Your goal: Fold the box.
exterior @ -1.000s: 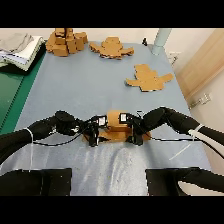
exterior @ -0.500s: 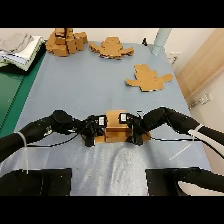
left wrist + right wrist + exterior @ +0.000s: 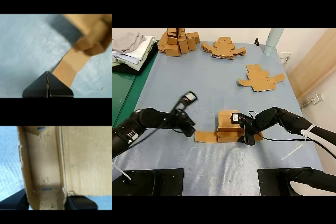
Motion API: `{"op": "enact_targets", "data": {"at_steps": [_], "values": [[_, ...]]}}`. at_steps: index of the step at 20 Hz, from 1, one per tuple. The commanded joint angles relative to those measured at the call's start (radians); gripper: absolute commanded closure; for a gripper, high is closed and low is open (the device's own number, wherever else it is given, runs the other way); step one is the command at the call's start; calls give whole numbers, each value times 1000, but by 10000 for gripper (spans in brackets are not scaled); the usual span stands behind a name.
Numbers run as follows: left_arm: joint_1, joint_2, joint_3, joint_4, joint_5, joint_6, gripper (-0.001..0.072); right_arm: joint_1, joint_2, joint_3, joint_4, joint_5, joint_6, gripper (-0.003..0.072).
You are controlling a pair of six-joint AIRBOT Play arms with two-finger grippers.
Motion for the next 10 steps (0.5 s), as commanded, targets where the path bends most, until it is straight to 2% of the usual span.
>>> {"op": "enact_targets", "data": {"at_steps": [1, 4, 7, 10], "values": [[114, -27, -13, 102, -156, -407, 695, 0, 0, 0, 0, 0, 0, 171], [85, -114, -19, 6, -139, -417, 695, 0, 0, 1, 0, 0, 0, 171], [-6, -205, -18, -99, -58, -410, 695, 0, 0, 1, 0, 0, 0, 171], [-112, -244, -18, -191, 15, -395, 695, 0, 0, 0, 0, 0, 0, 171]]}}
